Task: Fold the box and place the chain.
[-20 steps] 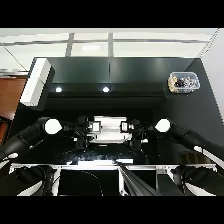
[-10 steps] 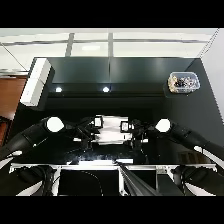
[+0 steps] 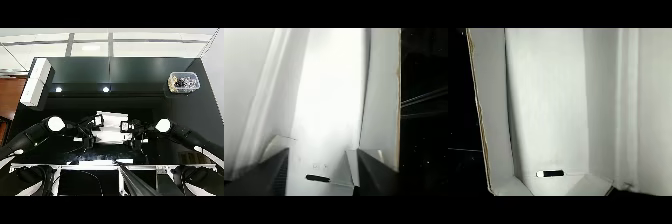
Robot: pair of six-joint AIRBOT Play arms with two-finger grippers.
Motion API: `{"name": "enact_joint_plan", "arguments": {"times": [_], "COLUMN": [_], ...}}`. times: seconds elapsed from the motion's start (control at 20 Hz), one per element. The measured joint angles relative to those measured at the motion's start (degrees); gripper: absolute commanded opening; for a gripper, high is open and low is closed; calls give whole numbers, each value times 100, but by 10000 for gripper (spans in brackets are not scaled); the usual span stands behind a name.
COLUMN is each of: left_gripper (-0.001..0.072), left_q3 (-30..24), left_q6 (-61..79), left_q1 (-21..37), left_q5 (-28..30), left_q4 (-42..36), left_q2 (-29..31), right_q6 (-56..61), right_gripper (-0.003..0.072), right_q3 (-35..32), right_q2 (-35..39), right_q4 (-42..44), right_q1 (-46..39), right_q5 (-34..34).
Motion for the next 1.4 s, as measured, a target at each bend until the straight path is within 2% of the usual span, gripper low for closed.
{"name": "enact_joint_plan", "arguments": {"times": [0.05,0.1,0.15,0.3,0.5,0.65,0.85,0.95,1.1,1.25,1.4], "left_gripper": [322,192,22,25,27,27,27,27,26,26,26], "left_q3": [0,2,0,55,195,243,175,55,-114,-184,-208], "left_q6": [2,0,0,-149,-1799,-3738,-5410,-6188,-6470,-6363,-6293], "left_q1": [-2,-2,0,72,610,1563,2951,3484,3998,4085,3788], "left_q5": [-2,0,0,-85,-190,-597,-1458,-1797,-2326,-2433,-2315], "left_q4": [2,2,4,166,1226,2118,2559,2437,1587,872,466], "left_q2": [0,0,0,74,538,892,1051,997,575,-22,-553], "right_q6": [-2,-2,-2,0,-2,-2,-2,-2,-2,-4,-4], "right_gripper": [202,202,202,202,202,202,202,202,202,202,202], "right_q3": [0,0,0,0,0,0,0,0,0,0,0], "right_q2": [-2,-2,-2,-2,-2,-2,-2,-2,-2,-2,-2], "right_q4": [0,0,0,2,0,-2,-2,-2,-2,-4,-2], "right_q1": [0,0,0,0,0,0,0,0,0,0,0], "right_q5": [2,0,0,0,-4,-4,-4,-4,-2,-2,-2]}}
